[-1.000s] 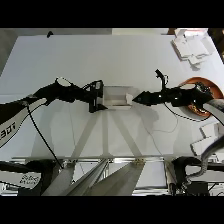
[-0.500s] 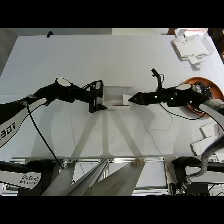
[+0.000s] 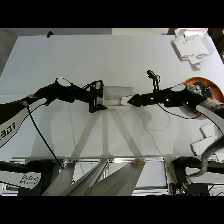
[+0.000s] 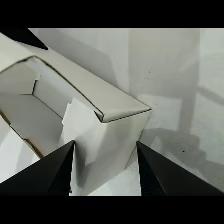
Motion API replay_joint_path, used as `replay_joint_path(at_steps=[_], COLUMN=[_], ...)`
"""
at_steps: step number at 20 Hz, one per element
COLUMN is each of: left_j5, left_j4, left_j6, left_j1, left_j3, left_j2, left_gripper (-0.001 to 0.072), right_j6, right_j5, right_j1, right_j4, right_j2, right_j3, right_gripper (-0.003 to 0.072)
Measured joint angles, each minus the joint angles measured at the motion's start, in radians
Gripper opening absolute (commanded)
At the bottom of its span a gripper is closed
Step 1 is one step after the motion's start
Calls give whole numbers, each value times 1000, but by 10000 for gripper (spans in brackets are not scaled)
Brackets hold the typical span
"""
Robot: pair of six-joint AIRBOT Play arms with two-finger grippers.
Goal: Fold the box and place the chain.
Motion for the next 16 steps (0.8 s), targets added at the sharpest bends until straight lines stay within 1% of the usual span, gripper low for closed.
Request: replay_joint_path(at_steps=[3, 4, 5, 8, 10, 13, 16], left_j5=[0, 0, 0, 0, 0, 0, 0], left_j4=[0, 0, 0, 0, 0, 0, 0], left_j6=[0, 0, 0, 0, 0, 0, 0], left_j1=[0, 0, 0, 0, 0, 0, 0], left_j3=[0, 0, 0, 0, 0, 0, 0], left_j2=[0, 0, 0, 0, 0, 0, 0], left_gripper=[258, 258, 258, 258, 258, 258, 258], right_j6=[3, 7, 16, 56, 103, 250, 435], right_j5=[-13, -13, -14, -28, -70, -156, -196], right_j1=[2, 3, 6, 45, 86, 145, 192], right_j4=[-7, -11, -18, -75, -132, -250, -412], right_j2=[25, 32, 37, 46, 49, 50, 51], right_j3=[0, 0, 1, 2, 4, 21, 55], right_gripper=[440, 517, 578, 578, 575, 572, 570])
